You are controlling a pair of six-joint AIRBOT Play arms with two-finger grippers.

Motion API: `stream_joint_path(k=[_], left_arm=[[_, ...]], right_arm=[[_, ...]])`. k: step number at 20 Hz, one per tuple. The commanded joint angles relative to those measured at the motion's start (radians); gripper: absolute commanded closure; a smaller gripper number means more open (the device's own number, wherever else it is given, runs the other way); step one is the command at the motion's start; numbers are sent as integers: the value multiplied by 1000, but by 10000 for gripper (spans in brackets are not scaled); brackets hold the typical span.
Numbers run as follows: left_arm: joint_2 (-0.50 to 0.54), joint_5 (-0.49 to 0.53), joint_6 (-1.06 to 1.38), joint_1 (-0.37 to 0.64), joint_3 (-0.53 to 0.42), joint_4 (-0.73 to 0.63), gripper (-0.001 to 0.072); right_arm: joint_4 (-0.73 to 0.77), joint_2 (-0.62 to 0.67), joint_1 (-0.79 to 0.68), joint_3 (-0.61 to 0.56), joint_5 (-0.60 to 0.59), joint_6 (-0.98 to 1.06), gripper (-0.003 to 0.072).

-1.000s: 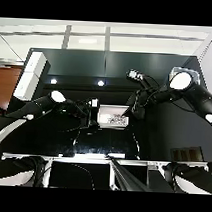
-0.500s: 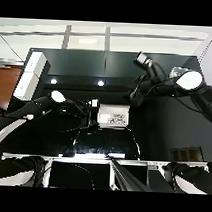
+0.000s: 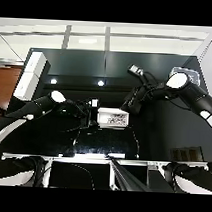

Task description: Fold the box and place the chain.

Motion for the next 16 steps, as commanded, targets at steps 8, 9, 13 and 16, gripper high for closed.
stream_joint_path(k=[8,9,13,16], left_arm=[[0,0,0,0,0,0,306],[0,0,0,0,0,0,306],[0,0,0,0,0,0,306],[0,0,0,0,0,0,306]], right_arm=[[-68,-10,37,-53,75,-44,-14],[-68,-8,37,-53,94,-41,-13],[-68,19,38,-53,104,-17,-13],[-84,34,57,-53,103,6,-13]])
